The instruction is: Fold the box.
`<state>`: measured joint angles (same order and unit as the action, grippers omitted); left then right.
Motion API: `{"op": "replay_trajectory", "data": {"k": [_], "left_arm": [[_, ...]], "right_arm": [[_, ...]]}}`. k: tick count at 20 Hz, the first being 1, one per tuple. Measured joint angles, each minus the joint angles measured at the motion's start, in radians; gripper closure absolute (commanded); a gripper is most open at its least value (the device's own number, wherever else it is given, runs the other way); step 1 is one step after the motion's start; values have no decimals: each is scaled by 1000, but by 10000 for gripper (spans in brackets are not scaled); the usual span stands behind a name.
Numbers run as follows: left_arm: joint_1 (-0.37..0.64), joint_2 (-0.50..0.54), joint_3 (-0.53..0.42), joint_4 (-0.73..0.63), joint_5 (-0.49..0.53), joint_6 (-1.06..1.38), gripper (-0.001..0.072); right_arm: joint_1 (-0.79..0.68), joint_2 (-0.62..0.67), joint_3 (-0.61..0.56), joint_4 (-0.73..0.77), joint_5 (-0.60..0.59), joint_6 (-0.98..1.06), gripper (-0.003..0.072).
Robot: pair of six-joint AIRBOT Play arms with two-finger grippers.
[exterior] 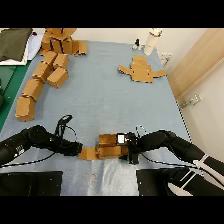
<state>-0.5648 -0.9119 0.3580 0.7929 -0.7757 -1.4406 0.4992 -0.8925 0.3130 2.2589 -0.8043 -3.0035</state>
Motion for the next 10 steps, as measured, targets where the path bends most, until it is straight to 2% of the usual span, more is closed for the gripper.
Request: {"op": "replay_trajectory", "data": {"k": [5,10], "left_arm": [[-105,-34,0,-79,74,11,699],[-143,-29,6,-127,114,16,699]], "right_arm": [[0,0,0,0,0,0,88],[0,0,0,0,0,0,88]]}}
